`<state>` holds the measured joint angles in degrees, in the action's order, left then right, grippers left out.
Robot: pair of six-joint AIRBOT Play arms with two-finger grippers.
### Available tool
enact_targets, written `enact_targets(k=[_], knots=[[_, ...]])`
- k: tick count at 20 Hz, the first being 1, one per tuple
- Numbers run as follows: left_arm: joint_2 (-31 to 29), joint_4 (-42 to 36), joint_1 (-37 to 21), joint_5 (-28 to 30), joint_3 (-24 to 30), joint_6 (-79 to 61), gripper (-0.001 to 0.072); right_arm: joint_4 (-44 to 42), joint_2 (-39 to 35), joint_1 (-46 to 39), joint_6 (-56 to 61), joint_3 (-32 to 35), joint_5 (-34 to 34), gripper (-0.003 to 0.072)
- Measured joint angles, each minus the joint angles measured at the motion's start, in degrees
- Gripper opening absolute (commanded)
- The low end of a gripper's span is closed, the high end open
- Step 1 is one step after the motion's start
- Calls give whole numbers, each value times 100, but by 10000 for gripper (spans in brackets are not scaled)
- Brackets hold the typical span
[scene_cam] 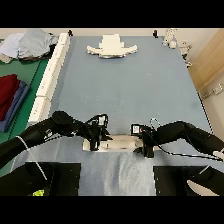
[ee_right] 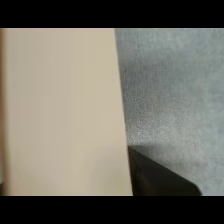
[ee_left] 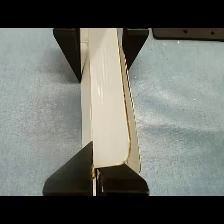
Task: Fold the box.
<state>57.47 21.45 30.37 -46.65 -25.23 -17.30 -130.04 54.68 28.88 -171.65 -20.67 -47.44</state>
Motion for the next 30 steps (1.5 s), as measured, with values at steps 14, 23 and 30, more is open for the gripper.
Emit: enact_targets(k=[14,23,30], knots=[[0,-2,-2,-2,0,0,15,92,-212,4,-28,-2,31,466],[0,-2,0,22,0,0,15,70,-120,4,-31,-4,48,434],[0,0,0,11,0,0,15,35,-57,4,50,-46,-2,424]])
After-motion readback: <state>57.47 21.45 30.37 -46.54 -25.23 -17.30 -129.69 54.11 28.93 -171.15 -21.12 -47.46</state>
